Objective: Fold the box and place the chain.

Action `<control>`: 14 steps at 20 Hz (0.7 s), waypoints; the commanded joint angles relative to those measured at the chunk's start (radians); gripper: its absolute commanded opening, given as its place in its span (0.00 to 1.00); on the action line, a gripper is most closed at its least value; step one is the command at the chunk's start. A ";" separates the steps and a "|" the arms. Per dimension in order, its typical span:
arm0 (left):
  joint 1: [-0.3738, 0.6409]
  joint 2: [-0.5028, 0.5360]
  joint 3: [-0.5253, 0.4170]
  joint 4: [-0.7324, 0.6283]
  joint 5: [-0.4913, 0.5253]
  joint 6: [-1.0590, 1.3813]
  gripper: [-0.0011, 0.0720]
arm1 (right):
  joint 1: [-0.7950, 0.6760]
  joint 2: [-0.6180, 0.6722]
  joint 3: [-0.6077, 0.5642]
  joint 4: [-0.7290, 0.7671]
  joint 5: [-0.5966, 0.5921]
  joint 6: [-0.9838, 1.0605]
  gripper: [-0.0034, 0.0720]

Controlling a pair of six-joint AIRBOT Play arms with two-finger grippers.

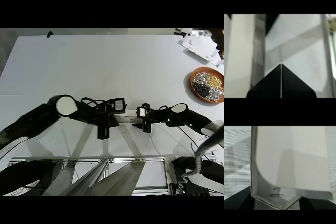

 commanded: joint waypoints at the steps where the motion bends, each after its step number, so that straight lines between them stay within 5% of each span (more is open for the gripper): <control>1: -0.024 -0.117 0.002 -0.167 0.296 0.106 0.02 | 0.000 0.000 0.000 0.000 0.000 0.000 0.60; 3: -0.017 -0.128 0.002 -0.191 0.468 0.129 0.02 | 0.000 0.000 0.000 0.000 0.000 0.000 0.60; 5: 0.019 -0.130 0.006 -0.217 0.528 0.128 0.02 | 0.000 0.000 0.000 0.000 0.000 0.000 0.60; 14: 0.158 -0.234 0.008 -0.223 0.265 0.117 0.02 | 0.000 0.000 0.000 0.000 0.000 0.000 0.60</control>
